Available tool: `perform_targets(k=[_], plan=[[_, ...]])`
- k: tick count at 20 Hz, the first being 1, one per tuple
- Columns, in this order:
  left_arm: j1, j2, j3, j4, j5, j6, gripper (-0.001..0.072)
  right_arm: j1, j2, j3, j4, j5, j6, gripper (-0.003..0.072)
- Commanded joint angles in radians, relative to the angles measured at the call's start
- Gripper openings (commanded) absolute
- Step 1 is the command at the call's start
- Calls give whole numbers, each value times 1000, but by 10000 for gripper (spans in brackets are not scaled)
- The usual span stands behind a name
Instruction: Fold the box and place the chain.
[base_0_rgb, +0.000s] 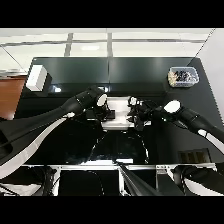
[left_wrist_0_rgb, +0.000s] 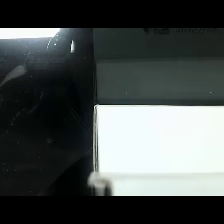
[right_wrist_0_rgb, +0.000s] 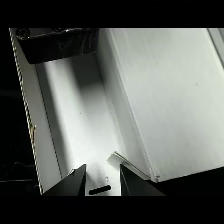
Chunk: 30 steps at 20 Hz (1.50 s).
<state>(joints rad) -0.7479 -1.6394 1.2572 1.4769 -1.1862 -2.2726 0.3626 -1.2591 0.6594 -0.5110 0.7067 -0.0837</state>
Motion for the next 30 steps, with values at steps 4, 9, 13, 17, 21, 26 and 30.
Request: perform_targets(k=[4,9,13,17,21,26,30], plan=[[0,0,0,-2,-2,2,24,1,-2,0,16,-4,2,392],[0,0,0,-2,-2,2,24,1,-2,0,27,-1,2,312],[0,0,0,-4,-4,2,24,-2,-1,0,17,32,72,14],[0,0,0,-5,-4,2,24,-76,76,5,-96,42,342,15],[0,0,0,-5,-2,2,24,-298,199,58,-214,169,727,14],[0,0,0,-5,-5,2,24,-626,168,16,-256,266,1351,14],[0,0,0,-4,-3,2,24,-653,26,-15,-220,406,1346,14]])
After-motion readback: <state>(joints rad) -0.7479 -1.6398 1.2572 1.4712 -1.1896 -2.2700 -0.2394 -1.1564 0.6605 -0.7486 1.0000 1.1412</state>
